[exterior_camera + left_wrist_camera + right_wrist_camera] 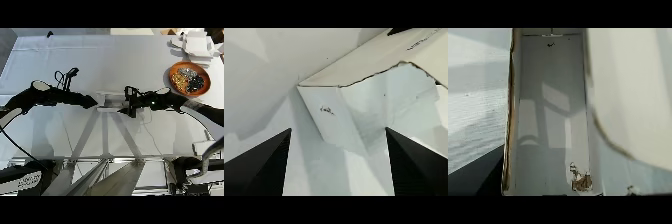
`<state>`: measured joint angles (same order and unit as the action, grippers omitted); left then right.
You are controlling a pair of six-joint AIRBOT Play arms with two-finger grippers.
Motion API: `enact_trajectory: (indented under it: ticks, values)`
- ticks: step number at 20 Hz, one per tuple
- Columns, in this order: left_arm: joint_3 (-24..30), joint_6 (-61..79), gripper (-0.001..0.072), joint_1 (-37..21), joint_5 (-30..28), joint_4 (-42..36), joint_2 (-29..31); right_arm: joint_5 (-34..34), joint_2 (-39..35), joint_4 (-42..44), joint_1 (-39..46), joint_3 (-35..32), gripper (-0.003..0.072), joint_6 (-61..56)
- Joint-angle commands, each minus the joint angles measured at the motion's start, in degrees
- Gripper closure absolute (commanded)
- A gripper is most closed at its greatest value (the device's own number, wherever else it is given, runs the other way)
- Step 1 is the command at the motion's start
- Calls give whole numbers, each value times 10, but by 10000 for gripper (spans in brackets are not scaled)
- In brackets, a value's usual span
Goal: Fold the box and place the chain.
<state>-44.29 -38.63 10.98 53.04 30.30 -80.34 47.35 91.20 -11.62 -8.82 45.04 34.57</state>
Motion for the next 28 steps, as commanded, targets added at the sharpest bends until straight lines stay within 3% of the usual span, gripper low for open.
enact_trajectory:
  ticks: [1, 7, 14, 17, 23, 28]
  values:
    - [0, -4, 63, 26, -54, 2, -14, 0, 0, 0, 0, 1, 188, 0]
    - [0, -4, 76, 33, -112, 8, -17, 0, 0, 0, 0, 1, 188, 0]
    - [0, -57, 71, 42, -114, 28, -15, 0, 0, 0, 0, 1, 188, 0]
    - [-16, -105, 71, 60, -107, 96, -15, 0, 0, 0, 0, 1, 188, 0]
    - [-103, -331, 71, 112, -57, 328, -16, 0, 0, 0, 0, 1, 188, 0]
    - [-115, -454, 76, 162, -48, 403, -23, 0, 0, 0, 0, 1, 188, 0]
